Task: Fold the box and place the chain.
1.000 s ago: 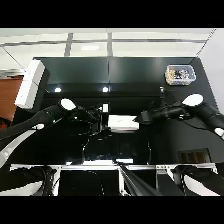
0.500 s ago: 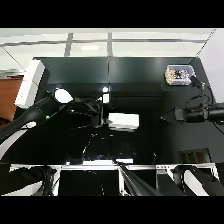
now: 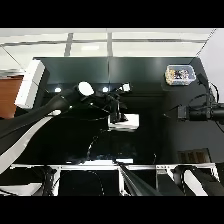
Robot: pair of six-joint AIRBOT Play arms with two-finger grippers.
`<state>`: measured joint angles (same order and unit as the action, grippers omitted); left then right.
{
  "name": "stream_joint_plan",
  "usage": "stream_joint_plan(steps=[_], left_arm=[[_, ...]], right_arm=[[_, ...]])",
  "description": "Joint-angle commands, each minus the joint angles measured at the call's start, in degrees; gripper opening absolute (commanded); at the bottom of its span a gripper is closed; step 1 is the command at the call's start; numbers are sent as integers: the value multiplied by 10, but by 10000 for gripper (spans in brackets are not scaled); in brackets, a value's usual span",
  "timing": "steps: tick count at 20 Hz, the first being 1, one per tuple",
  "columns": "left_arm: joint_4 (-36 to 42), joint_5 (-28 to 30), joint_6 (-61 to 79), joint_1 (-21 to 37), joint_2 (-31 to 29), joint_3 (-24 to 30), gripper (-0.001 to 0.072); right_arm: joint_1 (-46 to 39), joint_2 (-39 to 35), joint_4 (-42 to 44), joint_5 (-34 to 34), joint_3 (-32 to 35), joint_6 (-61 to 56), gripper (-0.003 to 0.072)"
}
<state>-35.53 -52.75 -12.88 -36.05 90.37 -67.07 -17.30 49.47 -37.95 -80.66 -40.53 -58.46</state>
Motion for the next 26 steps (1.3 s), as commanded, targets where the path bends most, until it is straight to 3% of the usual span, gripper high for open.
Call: stream_joint_plan(steps=[1,10,16,22,24,25,26], left_arm=[[0,-23,-27,-9,40,-20,715],[-2,-35,-20,-16,43,-20,716],[-9,-55,135,-17,43,-20,716],[-156,-2,130,-62,44,-20,707],[-201,-2,68,-75,43,-20,624],[-219,-2,3,-78,38,-21,470],[-244,-5,-72,-79,29,-24,394]], right_arm=[[-1,0,-1,3,0,4,15],[-1,0,-1,5,0,4,15],[-1,0,-1,5,0,4,15],[-1,0,-1,6,0,4,15],[-1,0,-1,11,0,4,15],[-1,0,-1,14,0,4,15],[-1,0,-1,17,0,4,15]])
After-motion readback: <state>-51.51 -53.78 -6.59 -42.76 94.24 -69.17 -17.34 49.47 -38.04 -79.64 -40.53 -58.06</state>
